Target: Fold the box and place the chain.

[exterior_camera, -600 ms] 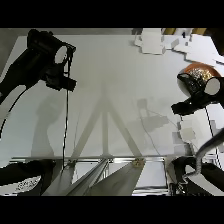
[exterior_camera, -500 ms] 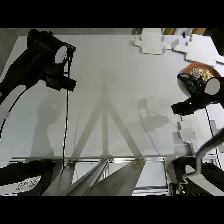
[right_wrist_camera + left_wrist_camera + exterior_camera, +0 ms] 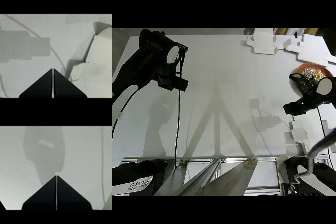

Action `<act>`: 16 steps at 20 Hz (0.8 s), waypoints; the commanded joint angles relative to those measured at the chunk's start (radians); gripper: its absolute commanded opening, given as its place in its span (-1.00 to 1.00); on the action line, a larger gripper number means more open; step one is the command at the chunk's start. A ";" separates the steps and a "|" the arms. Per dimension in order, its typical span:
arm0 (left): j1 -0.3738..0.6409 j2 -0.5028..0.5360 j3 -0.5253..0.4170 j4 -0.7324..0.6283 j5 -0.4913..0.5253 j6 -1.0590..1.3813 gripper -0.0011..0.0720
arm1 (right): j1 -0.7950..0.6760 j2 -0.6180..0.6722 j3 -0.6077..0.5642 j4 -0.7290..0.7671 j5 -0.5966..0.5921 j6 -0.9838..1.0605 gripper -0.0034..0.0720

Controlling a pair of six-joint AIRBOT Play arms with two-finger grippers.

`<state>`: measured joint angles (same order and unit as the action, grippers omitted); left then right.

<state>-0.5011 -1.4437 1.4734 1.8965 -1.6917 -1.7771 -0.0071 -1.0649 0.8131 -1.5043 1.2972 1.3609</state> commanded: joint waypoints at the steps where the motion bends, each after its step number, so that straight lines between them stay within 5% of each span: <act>1: 0.001 0.001 0.000 0.000 0.000 0.000 -0.94 | 0.000 0.000 0.000 0.000 0.000 0.000 -0.87; 7: 0.001 0.001 0.000 0.000 0.000 0.000 -0.94 | 0.000 0.000 0.000 0.025 -0.220 0.001 -0.87; 11: 0.001 0.001 0.000 0.000 0.000 0.000 -0.94 | 0.000 0.001 0.011 0.018 -0.257 0.000 -0.87; 13: 0.001 0.001 0.000 0.000 0.000 0.000 -0.94 | 0.000 0.001 0.030 -0.123 -0.218 0.033 -0.87; 16: 0.001 0.001 0.000 0.000 0.000 0.000 -0.94 | -0.010 0.000 0.032 -0.537 -0.147 0.192 -0.87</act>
<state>-0.5011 -1.4437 1.4734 1.8965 -1.6913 -1.7771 -0.0093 -1.0645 0.8379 -1.7058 1.0996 1.4326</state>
